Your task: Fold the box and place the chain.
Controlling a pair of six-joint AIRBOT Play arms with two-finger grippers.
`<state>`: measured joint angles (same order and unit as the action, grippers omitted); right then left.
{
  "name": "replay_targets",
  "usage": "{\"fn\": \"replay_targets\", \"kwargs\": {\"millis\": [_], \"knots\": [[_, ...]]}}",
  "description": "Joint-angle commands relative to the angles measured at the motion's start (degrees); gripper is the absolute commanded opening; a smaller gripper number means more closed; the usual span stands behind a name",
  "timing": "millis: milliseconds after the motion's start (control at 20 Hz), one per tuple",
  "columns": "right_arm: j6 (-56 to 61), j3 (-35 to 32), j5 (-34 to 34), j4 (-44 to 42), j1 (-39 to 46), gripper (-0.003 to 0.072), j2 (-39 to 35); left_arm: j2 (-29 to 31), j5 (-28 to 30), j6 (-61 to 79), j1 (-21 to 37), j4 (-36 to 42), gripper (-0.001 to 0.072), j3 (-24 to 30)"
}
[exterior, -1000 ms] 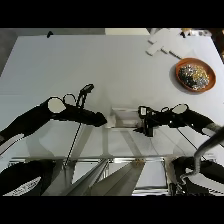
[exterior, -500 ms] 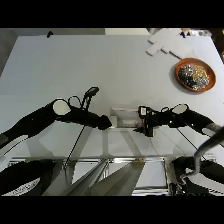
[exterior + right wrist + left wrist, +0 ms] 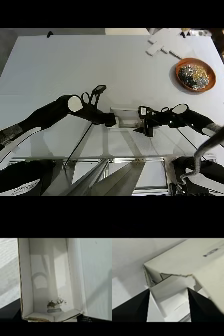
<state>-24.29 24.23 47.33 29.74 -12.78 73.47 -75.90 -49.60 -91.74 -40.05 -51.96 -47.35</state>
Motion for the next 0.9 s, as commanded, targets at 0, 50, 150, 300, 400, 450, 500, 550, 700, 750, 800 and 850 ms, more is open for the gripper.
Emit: {"fn": "replay_targets", "kwargs": {"millis": [0, 50, 150, 300, 400, 450, 500, 550, 700, 750, 800, 850], "knots": [[0.0, 0.0, 0.0, 0.0, 0.0, 0.0237, 0.0, -1.7, -0.9, -7.5, -1.6, -5.3, 0.0522, -3.2], [0.0, 0.0, 0.0, 0.0, 0.0, 0.0237, 0.0, -2.0, -1.4, -9.2, -2.1, -6.6, 0.0522, -4.4], [0.0, 0.0, 0.0, 0.0, 0.0, 0.0237, 0.0, -3.3, -3.0, -12.4, -3.3, -9.7, 0.0521, -7.0], [0.0, 0.0, 0.0, 0.0, 0.0, 0.0237, 0.0, -5.8, -5.4, -15.9, -4.4, -11.1, 0.0521, -9.7], [0.0, 0.0, 0.0, 0.0, 0.0, 0.0237, 0.0, -6.2, -5.2, -18.9, -4.7, -11.5, 0.0515, -10.1], [0.0, 0.0, 0.0, 0.0, 0.0, 0.0237, 0.0, -6.2, -5.4, -20.8, -5.0, -12.6, 0.0514, -10.1], [0.0, 0.0, 0.0, 0.0, 0.0, 0.0237, 0.0, -6.2, -6.0, -22.2, -5.2, -13.8, 0.0514, -10.1], [0.0, 0.0, 0.0, 0.0, 0.0, 0.0237, 0.0, -6.2, -6.8, -24.0, -5.4, -15.1, 0.0514, -10.1], [0.0, 0.0, 0.0, 0.0, 0.0, 0.0237, 0.0, -6.2, -10.7, -29.6, -5.4, -17.2, 0.0513, -10.6], [0.0, 0.0, 0.0, 0.0, 0.0, 0.0237, 0.0, -6.2, -11.1, -30.7, -5.4, -17.6, 0.0511, -11.1], [0.0, 0.0, 0.0, 0.0, 0.0, 0.0237, 0.0, -6.3, -11.0, -31.8, -5.5, -17.8, 0.0506, -11.6], [0.0, 0.0, 0.0, 0.0, 0.0, 0.0237, 0.0, -6.7, -11.0, -32.9, -5.8, -18.5, 0.0500, -12.5]]}}
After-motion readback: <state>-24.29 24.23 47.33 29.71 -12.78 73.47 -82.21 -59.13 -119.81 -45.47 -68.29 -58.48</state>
